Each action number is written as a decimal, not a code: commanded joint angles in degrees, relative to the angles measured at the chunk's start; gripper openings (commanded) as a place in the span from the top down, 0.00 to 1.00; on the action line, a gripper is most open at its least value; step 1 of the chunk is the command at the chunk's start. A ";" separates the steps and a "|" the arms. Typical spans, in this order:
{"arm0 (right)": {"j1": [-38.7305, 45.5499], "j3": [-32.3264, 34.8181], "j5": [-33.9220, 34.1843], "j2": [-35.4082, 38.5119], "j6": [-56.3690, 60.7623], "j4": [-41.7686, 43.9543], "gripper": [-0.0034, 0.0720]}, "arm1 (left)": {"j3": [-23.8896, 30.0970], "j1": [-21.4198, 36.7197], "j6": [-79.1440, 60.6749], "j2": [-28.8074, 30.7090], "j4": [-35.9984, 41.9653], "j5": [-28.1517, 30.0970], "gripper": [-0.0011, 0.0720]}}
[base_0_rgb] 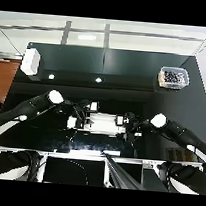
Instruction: Fold the box and place the chain.
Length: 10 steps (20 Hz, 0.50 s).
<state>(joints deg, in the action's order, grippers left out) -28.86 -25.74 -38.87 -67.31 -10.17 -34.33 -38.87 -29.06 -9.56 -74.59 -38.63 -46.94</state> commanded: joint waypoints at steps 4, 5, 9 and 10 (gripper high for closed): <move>-0.07 0.04 -0.15 -0.04 -0.02 -0.24 0.30 | -2.78 0.22 13.40 8.26 -11.56 -2.64 0.18; -0.04 0.04 -0.59 -0.04 -0.22 -0.26 0.30 | -2.78 0.22 16.59 10.80 -16.33 -3.78 0.18; -0.04 0.04 -0.96 -0.04 -0.61 -0.31 0.30 | -2.75 0.22 29.62 20.31 -28.74 -11.30 0.21; -0.04 0.04 -0.96 -0.04 -0.61 -0.31 0.30 | -2.75 0.20 34.42 22.10 -28.63 -13.31 0.36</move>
<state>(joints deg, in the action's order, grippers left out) -28.86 -25.74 -39.38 -67.31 -10.44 -34.59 -41.47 -28.88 12.82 -58.15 -60.16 -54.65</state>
